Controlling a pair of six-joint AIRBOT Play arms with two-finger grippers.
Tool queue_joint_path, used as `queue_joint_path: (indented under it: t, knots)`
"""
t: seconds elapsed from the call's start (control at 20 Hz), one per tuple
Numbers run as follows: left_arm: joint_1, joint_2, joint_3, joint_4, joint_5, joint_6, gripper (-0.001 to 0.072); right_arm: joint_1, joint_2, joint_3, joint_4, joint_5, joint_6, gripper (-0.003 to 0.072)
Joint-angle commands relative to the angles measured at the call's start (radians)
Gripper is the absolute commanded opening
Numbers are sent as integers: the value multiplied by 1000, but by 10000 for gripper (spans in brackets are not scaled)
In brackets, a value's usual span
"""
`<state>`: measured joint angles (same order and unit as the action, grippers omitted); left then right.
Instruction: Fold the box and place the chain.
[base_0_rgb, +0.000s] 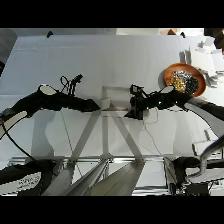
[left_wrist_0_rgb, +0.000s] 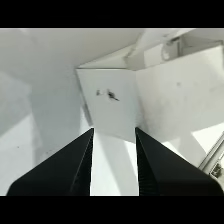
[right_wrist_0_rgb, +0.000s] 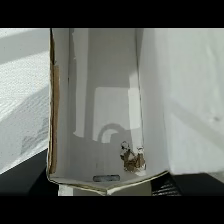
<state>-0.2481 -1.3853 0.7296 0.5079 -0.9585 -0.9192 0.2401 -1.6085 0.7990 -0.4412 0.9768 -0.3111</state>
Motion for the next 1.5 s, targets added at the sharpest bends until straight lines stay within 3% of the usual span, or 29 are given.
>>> queue_joint_path:
  t: [0.0,0.15,0.25,0.3,0.5,0.85,1.15,1.45]
  knots:
    - [-2,50,0,33,30,2,306,1,0,0,0,0,0,460]
    - [-6,76,0,39,61,15,505,1,0,0,0,0,0,460]
    - [-30,69,-1,66,63,26,528,1,0,0,0,0,0,460]
    - [-47,64,-1,77,74,26,574,1,0,0,0,0,0,460]
    - [-103,55,-1,22,172,26,580,1,0,0,0,0,0,460]
    - [-208,54,-1,57,344,-58,572,1,0,0,0,0,0,460]
    - [-254,53,-1,334,401,-354,557,1,0,0,0,0,0,460]
    - [-332,53,0,399,502,-498,553,1,0,0,0,0,0,460]
